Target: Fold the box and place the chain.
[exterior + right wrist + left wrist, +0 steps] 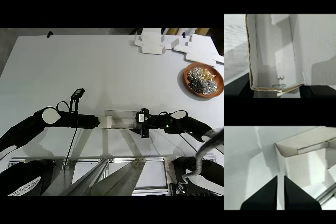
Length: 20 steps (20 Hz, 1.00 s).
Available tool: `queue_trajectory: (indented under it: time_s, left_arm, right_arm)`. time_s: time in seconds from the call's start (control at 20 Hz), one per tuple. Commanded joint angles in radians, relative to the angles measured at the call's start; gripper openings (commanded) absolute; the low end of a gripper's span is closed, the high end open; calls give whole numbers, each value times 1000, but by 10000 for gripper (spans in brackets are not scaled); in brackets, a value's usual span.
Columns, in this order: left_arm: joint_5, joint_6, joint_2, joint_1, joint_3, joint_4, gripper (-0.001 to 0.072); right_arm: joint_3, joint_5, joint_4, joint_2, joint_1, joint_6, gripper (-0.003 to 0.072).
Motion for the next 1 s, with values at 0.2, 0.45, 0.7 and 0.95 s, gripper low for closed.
queue_trajectory:
  time_s: [0.2, 0.45, 0.7, 0.95]
  left_arm:
    - [9, 8, 6, -18, 13, -10, 170]
    - [-1, 45, 3, -26, 35, -10, 224]
    - [-4, 45, -33, -60, 36, -7, 243]
    - [-6, 43, -58, -87, 71, 7, 282]
  right_arm:
    - [0, 0, 0, 0, 1, 0, 299]
    - [0, 0, 0, 0, 1, 0, 299]
    - [0, 0, 0, 0, 1, 0, 299]
    - [0, 0, 0, 0, 1, 0, 299]
